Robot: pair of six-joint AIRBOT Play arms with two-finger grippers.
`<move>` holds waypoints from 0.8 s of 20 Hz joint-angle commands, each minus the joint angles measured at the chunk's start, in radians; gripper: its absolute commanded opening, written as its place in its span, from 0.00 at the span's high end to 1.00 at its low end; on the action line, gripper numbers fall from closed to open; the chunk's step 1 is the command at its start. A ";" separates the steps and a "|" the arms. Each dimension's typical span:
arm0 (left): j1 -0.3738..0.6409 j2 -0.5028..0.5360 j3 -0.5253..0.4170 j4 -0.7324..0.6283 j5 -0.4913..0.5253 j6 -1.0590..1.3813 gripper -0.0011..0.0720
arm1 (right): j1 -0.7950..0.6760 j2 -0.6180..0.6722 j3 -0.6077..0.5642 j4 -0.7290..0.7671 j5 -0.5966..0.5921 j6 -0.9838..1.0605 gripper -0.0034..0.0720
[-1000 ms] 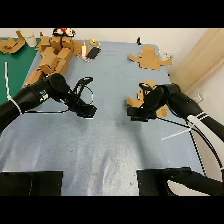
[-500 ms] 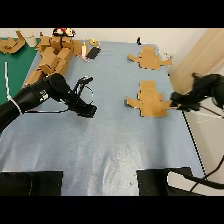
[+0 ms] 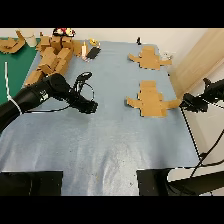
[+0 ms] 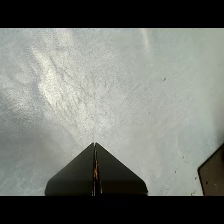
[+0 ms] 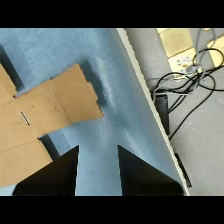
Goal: Fold the box.
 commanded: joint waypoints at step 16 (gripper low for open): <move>-0.001 -0.001 0.001 -0.019 0.010 -0.002 0.97 | 0.039 -0.072 0.040 0.180 -0.008 -0.181 0.52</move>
